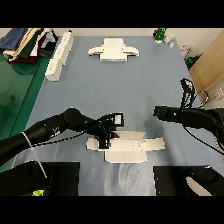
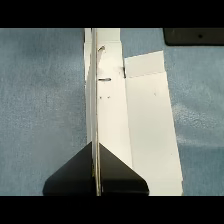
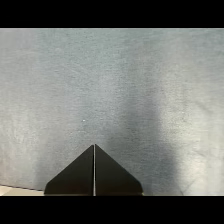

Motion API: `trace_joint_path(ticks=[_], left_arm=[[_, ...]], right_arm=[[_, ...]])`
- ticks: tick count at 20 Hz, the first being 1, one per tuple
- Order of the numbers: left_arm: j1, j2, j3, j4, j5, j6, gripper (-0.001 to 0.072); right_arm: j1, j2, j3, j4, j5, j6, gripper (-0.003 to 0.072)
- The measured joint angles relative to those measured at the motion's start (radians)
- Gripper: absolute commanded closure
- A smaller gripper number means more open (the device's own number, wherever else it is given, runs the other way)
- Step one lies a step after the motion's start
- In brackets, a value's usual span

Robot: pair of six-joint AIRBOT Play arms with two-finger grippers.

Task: Fold the box.

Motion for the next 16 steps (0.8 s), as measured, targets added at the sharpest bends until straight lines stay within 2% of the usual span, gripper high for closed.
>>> trace_joint_path(ticks=[13, 16], left_arm=[[0.003, -0.048, 0.005, -0.014, -0.045, -0.039, 0.0694], [0.004, -0.049, 0.005, -0.013, -0.043, -0.045, 0.0694]], right_arm=[[0.000, 0.000, 0.000, 0.000, -0.002, 0.000, 0.0685], [0.000, 0.006, 0.007, 0.001, -0.055, 0.000, 0.0685]])
